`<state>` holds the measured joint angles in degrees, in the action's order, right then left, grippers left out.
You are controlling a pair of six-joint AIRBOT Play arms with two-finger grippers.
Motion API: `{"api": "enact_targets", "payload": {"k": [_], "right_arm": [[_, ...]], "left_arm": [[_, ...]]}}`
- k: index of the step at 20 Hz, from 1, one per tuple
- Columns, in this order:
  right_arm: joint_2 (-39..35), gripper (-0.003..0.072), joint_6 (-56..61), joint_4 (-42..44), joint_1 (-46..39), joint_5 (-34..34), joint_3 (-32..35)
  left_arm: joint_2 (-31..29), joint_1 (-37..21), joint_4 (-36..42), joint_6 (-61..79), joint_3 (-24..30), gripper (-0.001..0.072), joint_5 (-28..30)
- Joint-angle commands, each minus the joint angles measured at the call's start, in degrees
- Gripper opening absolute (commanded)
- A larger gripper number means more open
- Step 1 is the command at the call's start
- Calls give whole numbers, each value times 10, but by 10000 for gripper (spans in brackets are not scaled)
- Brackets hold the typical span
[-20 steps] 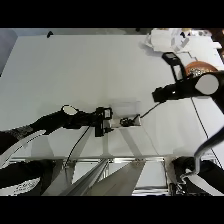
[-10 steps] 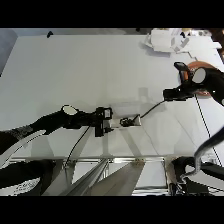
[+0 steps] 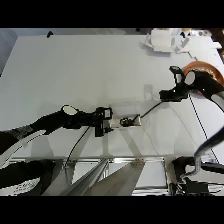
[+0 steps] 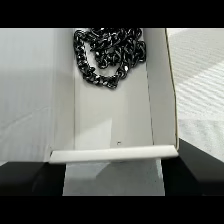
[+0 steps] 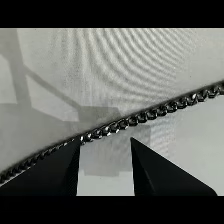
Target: Fold the box and place the chain.
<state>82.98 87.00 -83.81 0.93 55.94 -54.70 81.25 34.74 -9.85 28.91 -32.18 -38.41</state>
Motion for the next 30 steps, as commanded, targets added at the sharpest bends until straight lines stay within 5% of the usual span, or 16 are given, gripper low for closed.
{"api": "enact_targets", "payload": {"k": [1,6,8,12,19,24,30], "right_arm": [[16,291,0,3,0,-12,0],[16,187,0,3,0,-5,0],[15,16,-1,3,0,16,0],[-35,15,-7,2,8,71,0],[-264,15,-36,85,52,200,1],[-359,15,-35,199,144,183,1],[-363,15,-26,239,280,78,1]], "left_arm": [[0,0,0,0,0,138,0],[0,0,0,0,0,138,0],[0,0,0,0,0,138,0],[0,0,0,0,0,138,0],[0,0,0,0,0,138,0],[0,0,0,0,0,138,0],[0,0,0,0,0,138,0]]}}
